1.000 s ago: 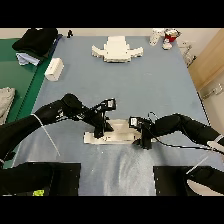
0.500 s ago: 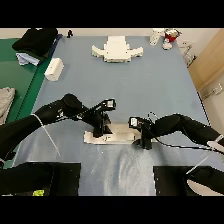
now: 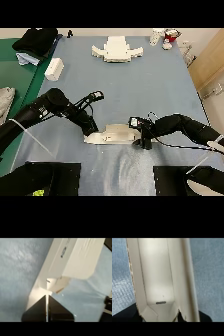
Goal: Fold the box.
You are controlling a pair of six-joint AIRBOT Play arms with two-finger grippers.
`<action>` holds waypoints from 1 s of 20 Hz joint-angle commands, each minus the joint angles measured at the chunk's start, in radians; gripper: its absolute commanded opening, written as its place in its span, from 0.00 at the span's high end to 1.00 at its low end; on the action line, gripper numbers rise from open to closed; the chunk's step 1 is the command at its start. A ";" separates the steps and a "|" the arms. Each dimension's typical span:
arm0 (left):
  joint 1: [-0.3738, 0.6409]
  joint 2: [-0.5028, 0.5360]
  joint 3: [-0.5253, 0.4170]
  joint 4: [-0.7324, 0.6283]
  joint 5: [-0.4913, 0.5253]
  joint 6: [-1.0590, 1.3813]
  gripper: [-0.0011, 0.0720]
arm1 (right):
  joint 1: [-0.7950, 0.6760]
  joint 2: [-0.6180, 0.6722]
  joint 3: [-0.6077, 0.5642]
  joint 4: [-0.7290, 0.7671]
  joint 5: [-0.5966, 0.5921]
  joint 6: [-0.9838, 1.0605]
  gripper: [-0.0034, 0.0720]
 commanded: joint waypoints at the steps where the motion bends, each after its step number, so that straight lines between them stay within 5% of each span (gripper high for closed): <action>1: 0.004 0.036 -0.010 -0.035 -0.154 -0.238 0.96 | 0.001 -0.001 0.000 0.000 0.002 0.000 0.32; 5: -0.151 0.036 -0.079 -0.346 0.010 -0.296 0.96 | 0.001 -0.001 0.000 0.000 0.002 0.000 0.32; 9: -0.232 0.011 -0.035 -0.386 0.254 -0.312 0.96 | 0.001 -0.001 0.000 0.000 0.002 0.000 0.32; 14: -0.167 -0.132 0.087 -0.386 0.289 -0.342 0.96 | 0.001 -0.001 0.000 0.000 0.002 0.000 0.32; 20: -0.158 -0.311 0.095 -0.392 0.309 -0.401 0.96 | 0.001 -0.001 0.000 0.000 0.002 0.000 0.32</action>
